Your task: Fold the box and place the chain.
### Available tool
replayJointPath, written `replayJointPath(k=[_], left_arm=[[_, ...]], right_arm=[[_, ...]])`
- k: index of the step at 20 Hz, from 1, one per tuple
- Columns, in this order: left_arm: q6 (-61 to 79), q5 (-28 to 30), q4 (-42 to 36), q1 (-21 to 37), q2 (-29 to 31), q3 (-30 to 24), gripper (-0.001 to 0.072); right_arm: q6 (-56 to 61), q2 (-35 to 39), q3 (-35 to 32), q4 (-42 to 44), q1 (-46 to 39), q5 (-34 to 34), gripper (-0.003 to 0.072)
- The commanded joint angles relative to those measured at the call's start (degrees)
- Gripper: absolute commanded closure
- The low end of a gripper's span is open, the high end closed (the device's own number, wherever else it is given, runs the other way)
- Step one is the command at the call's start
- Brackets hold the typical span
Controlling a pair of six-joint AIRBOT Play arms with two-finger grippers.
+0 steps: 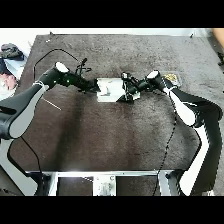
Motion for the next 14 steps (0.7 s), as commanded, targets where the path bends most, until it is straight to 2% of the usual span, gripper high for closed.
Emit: replayJointPath(k=[1,5,8,11,14], left_arm=[[-8.0,1.8,6.3,-1.9,0.0,0.8,0.0404],[-12.3,3.8,9.7,-3.5,0.0,0.8,0.0404],[-17.3,3.6,15.2,-5.0,-0.3,2.4,0.0404],[-24.6,1.0,22.5,-6.6,-1.5,5.7,0.0405],[-28.3,-3.6,26.4,-8.2,-4.5,10.3,0.0405]], right_arm=[[0.0,0.0,0.0,0.0,0.0,0.0,0.0233],[0.0,0.0,0.0,0.0,0.0,0.0,0.0233],[0.0,0.0,0.0,0.0,0.0,0.0,0.0233],[0.0,0.0,0.0,0.0,0.0,0.0,0.0233],[0.0,0.0,0.0,0.0,0.0,0.0,0.0233]])
